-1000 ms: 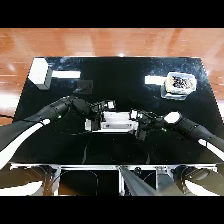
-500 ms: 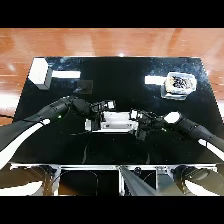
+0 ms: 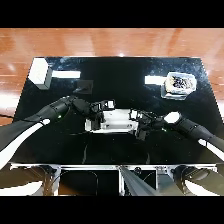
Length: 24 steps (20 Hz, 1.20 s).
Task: Fold the box and place the chain.
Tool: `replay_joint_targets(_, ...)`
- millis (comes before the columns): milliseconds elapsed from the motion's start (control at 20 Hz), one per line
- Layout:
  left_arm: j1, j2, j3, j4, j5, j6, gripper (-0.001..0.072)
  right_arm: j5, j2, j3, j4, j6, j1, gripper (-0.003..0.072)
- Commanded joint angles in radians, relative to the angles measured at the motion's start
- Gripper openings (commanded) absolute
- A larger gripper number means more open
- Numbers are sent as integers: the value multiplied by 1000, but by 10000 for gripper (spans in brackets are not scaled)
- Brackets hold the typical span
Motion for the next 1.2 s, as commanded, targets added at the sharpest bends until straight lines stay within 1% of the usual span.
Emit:
replay_joint_targets(0,0,0,5,-3,14,-71,275,-2,0,0,0,0,-1,567)
replay_joint_targets(50,0,0,8,-2,28,-73,276,-2,0,0,0,0,-1,568)
replay_joint_targets(100,0,0,10,3,37,-73,328,-3,0,0,1,0,-1,568)
replay_joint_targets(150,0,0,11,10,40,-79,517,-3,0,0,1,0,0,568)
replay_joint_targets(200,0,0,16,21,40,-111,590,-3,0,0,0,0,-1,567)
replay_joint_targets(250,0,1,24,43,49,-142,608,-3,0,0,1,0,-1,568)
replay_joint_targets(400,0,2,66,125,113,-233,610,-6,0,0,1,2,0,568)
replay_joint_targets(550,0,2,117,242,187,-350,610,-8,0,0,1,3,0,568)
replay_joint_targets(700,0,2,168,360,293,-500,606,-15,0,0,3,8,0,568)
replay_joint_targets(750,0,2,187,392,343,-554,581,-17,0,0,4,8,0,568)
replay_joint_targets(800,0,2,205,419,394,-593,505,-17,0,0,5,9,0,568)
replay_joint_targets(850,0,3,220,444,452,-624,409,-17,0,0,5,9,0,568)
replay_joint_targets(900,1,2,234,468,511,-657,194,-17,0,0,5,9,0,568)
replay_joint_targets(950,1,3,242,475,570,-657,22,-17,0,0,5,9,0,568)
replay_joint_targets(1050,1,9,241,475,635,-689,18,-17,0,0,5,9,0,568)
replay_joint_targets(1150,1,38,241,486,635,-734,17,-18,0,0,5,9,0,568)
